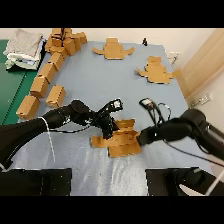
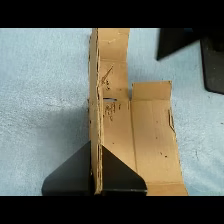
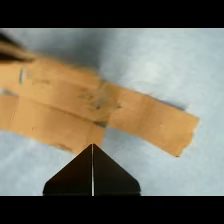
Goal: Fold the box.
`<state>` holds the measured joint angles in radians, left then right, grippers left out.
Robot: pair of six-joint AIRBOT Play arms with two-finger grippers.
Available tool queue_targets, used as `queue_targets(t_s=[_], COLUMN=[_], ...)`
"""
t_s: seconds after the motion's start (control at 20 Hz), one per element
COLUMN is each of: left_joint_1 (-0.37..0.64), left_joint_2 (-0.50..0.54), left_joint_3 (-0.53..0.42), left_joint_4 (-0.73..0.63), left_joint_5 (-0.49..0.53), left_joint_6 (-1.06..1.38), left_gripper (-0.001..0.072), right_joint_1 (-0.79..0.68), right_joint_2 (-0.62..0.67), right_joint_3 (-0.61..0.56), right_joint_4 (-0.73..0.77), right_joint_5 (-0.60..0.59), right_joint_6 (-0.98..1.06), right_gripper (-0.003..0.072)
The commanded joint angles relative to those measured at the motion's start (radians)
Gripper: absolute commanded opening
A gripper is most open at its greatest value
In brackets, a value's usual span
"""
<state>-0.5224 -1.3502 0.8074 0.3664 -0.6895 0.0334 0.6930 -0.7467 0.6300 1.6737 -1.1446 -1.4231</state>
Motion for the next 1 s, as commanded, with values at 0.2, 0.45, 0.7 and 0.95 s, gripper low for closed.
queue_targets(t_s=[0.2, 0.45, 0.7, 0.95], left_joint_1=[0.0, 0.0, 0.0, 0.0], left_joint_2=[-0.001, -0.001, -0.001, -0.001], left_joint_3=[0.0, 0.0, 0.0, 0.0], left_joint_4=[0.0, 0.001, 0.0, 0.0], left_joint_5=[0.0, 0.001, 0.001, 0.001], left_joint_6=[0.0, 0.0, 0.0, 0.0], left_gripper=[0.0013, 0.0013, 0.0013, 0.0013], right_joint_1=[0.414, 0.412, 0.412, 0.412], right_joint_2=[-0.043, -0.133, -0.154, -0.129], right_joint_3=[-0.174, -0.174, -0.173, -0.134], right_joint_4=[-0.254, -0.344, -0.491, -0.509], right_joint_5=[0.144, 0.182, 0.243, 0.244], right_joint_6=[-0.192, -0.192, -0.156, -0.128], right_gripper=[0.0498, 0.0497, 0.0497, 0.0497])
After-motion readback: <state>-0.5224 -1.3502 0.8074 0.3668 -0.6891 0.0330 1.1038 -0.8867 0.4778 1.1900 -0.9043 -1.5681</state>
